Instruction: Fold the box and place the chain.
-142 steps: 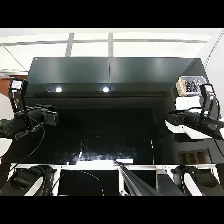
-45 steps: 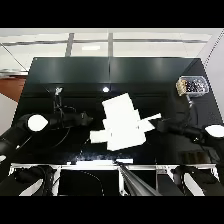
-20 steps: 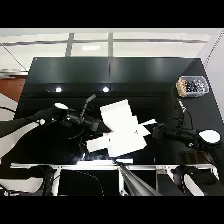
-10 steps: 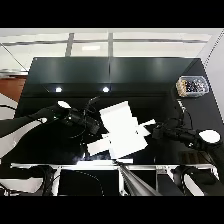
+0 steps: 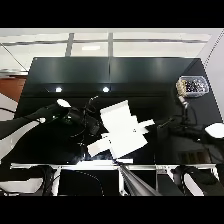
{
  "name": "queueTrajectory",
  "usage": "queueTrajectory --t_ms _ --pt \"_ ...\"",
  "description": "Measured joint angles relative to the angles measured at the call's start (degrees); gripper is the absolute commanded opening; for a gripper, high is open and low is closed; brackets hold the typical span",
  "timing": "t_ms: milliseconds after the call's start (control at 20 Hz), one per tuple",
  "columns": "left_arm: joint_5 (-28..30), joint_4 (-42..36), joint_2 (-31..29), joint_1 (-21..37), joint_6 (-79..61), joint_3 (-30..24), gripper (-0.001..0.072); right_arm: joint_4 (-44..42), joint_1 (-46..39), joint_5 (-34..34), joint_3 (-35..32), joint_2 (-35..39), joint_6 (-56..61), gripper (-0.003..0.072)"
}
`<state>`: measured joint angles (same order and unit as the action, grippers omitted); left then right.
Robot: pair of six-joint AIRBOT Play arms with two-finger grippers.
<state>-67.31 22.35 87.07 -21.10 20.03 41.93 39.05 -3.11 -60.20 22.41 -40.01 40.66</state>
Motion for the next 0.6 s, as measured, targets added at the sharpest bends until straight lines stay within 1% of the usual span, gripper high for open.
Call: queueTrajectory --t_ms 100,250,400,600 --pt "2.7 3.0 -4.1 -1.8 -0.1 0.1 0.0026 6.1 -2.4 -2.5 5.2 0.0 -0.7 0.0704" --pt "10.8 8.6 -12.5 -6.5 -2.7 -0.9 0.0032 12.7 -4.2 -4.5 9.4 0.0 -6.0 0.0704" --pt "16.7 13.3 -17.7 -9.4 -8.9 -3.1 0.0030 14.6 -4.8 -5.0 9.4 0.0 -11.7 0.0704" --pt "22.2 17.0 -19.8 -10.8 -14.5 -7.3 0.0032 11.0 -5.1 -5.1 5.0 0.0 -18.8 0.0704"
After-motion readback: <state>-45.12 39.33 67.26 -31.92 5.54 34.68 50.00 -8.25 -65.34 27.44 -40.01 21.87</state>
